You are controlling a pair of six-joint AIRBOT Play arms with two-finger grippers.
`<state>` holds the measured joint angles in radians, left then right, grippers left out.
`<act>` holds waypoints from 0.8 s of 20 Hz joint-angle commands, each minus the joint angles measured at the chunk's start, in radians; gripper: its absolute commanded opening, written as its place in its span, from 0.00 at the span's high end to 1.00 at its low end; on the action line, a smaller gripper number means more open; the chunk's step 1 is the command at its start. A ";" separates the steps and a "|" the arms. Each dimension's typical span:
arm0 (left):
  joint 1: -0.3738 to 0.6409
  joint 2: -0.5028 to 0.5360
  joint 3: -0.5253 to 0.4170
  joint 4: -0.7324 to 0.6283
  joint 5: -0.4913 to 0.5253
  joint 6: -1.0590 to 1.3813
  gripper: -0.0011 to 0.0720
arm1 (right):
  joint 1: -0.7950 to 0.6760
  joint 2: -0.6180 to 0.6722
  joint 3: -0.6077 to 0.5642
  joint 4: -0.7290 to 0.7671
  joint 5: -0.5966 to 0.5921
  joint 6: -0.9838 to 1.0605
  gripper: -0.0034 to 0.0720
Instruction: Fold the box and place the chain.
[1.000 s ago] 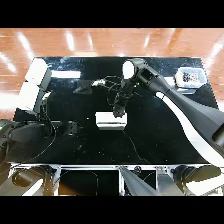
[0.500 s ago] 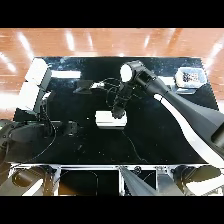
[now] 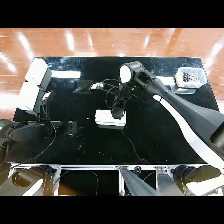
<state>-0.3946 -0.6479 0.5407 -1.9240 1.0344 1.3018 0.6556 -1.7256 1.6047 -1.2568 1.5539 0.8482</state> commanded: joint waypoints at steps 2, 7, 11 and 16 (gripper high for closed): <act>0.000 0.000 0.001 -0.003 0.000 0.000 0.23 | 0.001 -0.002 -0.034 0.008 0.005 0.008 0.60; 0.000 0.000 0.001 -0.003 0.000 0.000 0.23 | 0.001 -0.003 -0.037 0.058 -0.009 0.023 0.36; 0.000 0.000 0.001 -0.004 0.000 0.000 0.23 | -0.002 0.004 -0.035 0.089 -0.026 0.077 0.36; 0.001 -0.001 0.001 0.000 -0.035 0.016 0.23 | -0.092 0.111 -0.068 0.170 -0.072 0.338 0.91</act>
